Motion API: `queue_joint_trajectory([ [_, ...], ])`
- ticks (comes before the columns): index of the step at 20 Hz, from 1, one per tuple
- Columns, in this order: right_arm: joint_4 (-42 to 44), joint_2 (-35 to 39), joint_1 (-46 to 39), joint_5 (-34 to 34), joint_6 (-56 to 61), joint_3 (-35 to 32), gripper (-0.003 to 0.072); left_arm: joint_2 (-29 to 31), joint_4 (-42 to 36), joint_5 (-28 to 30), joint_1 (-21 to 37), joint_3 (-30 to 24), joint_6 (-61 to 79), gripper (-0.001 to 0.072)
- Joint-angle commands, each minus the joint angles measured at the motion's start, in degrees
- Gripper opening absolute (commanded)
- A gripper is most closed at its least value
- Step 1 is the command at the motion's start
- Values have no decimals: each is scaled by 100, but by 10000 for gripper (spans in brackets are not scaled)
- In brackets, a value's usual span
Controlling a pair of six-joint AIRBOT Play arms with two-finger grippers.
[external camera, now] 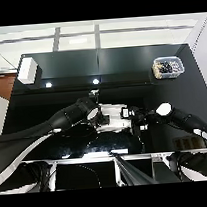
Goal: Fold the box and place the chain.
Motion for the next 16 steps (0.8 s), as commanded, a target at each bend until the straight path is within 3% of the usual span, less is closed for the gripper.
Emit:
queue_joint_trajectory([
  [1,4,-4,2,0,2,-2,535,-17,-2,-2,-2,66,9,140],
  [2,2,-4,2,0,2,-2,535,-17,-2,2,-2,68,7,136],
  [4,2,-2,2,-2,2,-2,535,-17,0,0,-2,68,11,41],
  [8,2,-2,2,0,2,-2,535,-17,-11,7,-2,68,9,32],
  [9,4,-4,2,-2,2,-2,535,-17,-24,7,-2,70,9,70],
  [11,4,-4,2,-2,2,-2,535,-17,-26,-7,-2,70,9,333],
  [16,4,-4,2,-2,2,-2,535,-17,-22,-9,0,70,7,343],
])
